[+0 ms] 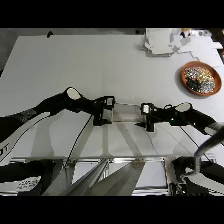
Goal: Fold the box and place the chain.
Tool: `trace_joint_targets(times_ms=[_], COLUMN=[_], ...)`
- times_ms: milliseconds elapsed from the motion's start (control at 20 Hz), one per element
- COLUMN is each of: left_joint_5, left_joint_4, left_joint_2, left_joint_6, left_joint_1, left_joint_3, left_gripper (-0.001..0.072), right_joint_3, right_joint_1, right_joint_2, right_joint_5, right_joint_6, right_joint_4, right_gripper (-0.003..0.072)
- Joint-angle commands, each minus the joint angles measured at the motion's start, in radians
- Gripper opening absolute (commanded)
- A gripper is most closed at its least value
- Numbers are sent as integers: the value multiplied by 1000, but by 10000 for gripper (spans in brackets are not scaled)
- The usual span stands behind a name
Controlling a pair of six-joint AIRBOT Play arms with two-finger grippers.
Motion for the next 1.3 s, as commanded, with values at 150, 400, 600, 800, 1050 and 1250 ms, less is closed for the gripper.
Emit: trace_joint_targets(times_ms=[150,400,600,800,1050,1250], left_joint_5=[3,24,42,56,48,48], left_joint_4=[-38,-67,-91,-106,-105,-105], left_joint_2=[-2,-36,-59,-61,-63,-63], left_joint_6=[68,84,84,83,78,79], left_joint_1=[-13,-39,-45,-45,-45,-45], left_joint_3=[-5,-5,-5,-5,-5,-5], left_gripper=[702,700,697,689,242,244], right_joint_3=[0,0,0,0,0,0], right_joint_1=[0,0,0,0,0,0], right_joint_2=[0,0,0,0,0,0], right_joint_5=[0,0,0,0,0,0], right_joint_6=[0,0,0,0,0,0], right_joint_4=[0,0,0,0,0,0], right_gripper=[437,437,437,437,437,437])
